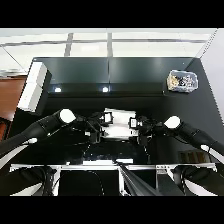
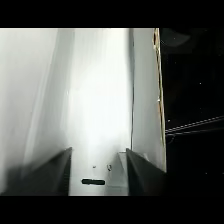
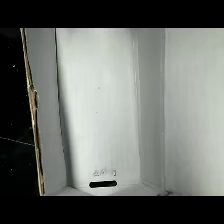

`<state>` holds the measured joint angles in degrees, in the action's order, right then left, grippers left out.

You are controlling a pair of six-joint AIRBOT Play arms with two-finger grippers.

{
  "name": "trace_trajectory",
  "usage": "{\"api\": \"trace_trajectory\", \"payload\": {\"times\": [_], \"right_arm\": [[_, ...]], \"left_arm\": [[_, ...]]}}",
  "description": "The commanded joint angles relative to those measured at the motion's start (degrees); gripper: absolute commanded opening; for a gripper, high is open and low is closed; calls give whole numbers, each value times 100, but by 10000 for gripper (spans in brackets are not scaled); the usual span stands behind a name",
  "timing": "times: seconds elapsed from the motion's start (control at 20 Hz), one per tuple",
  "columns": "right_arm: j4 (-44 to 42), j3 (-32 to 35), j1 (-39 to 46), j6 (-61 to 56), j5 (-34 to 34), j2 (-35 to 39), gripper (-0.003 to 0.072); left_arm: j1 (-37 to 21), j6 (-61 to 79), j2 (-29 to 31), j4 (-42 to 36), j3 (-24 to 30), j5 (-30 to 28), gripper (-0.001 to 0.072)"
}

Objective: Fold the box and place the chain.

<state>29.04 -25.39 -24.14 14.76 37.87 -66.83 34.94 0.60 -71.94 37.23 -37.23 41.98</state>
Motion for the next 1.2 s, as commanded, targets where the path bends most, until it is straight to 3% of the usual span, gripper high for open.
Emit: {"api": "trace_trajectory", "payload": {"times": [0.0, 0.25, 0.35, 0.45, 0.55, 0.75, 0.9, 1.15], "right_arm": [[-2, -4, -2, -2, 2, 2, 126], [-2, -4, -2, -2, 2, 2, 126], [-2, -7, -2, -2, 2, 2, 126], [-2, -4, -2, -2, 2, 0, 126], [-2, -4, -2, 0, 2, 2, 126], [0, -4, -2, 0, 2, 2, 126], [-2, -4, -2, 0, 2, 2, 126], [0, -4, -2, 0, 2, 0, 126]], "left_arm": [[-4, -299, 74, 275, -28, 146, 57], [-334, -3303, 1152, 2282, -83, 573, 22], [-743, -4876, 1655, 3436, -48, 918, 22], [-1268, -5668, 1910, 3985, 116, 1307, 24], [-1709, -5790, 1906, 3720, 278, 1779, 24], [-2321, -8150, 1416, 2107, 573, 1871, 24], [-2426, -7600, 555, 520, 590, 1947, 21], [-2186, -7232, -350, 61, 557, 1316, 21]]}}
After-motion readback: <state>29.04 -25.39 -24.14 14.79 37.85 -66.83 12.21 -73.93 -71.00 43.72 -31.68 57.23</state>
